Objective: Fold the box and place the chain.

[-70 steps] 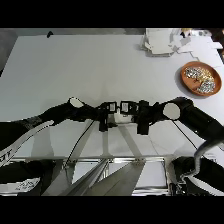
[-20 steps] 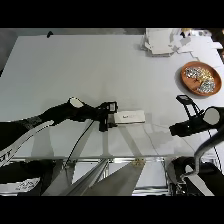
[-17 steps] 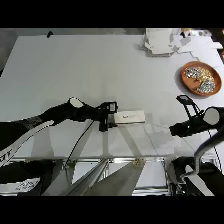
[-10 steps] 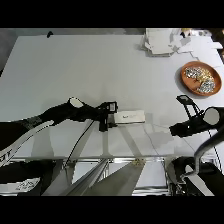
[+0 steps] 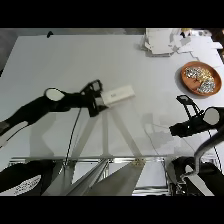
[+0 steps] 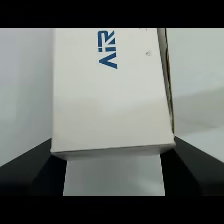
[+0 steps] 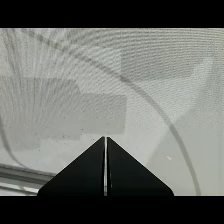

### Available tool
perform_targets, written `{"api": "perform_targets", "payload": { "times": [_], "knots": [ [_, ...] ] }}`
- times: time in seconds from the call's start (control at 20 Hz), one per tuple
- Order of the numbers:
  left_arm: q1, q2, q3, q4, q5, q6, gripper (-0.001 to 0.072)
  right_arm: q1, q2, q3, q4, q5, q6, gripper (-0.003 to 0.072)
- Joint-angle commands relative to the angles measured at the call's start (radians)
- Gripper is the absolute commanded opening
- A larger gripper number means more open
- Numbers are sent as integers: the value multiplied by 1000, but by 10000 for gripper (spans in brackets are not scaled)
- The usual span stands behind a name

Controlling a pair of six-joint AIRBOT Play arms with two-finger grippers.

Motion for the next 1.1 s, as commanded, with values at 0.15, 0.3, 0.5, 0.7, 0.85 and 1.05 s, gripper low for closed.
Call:
{"api": "perform_targets", "payload": {
  "times": [0.15, 0.3, 0.5, 0.7, 0.85, 1.05],
  "knots": [
    [435, 205, 0, 428, 18, -700, 1, -1, 1, 0, 0, 0, 0, 19],
    [629, 206, -1, 543, -56, -860, 1, -1, 1, 0, 0, 0, 0, 19],
    [780, 200, -43, 676, -91, -985, 2, -1, 1, 0, 0, 0, 0, 19],
    [828, 190, -65, 787, -184, -1026, 262, -1, 1, 0, 0, 0, 0, 19],
    [830, 188, -65, 797, -236, -1027, 533, -1, 1, 0, 0, 0, 0, 19],
    [830, 188, -65, 797, -261, -1034, 574, -1, 1, 0, 0, 0, 0, 19]
  ]
}}
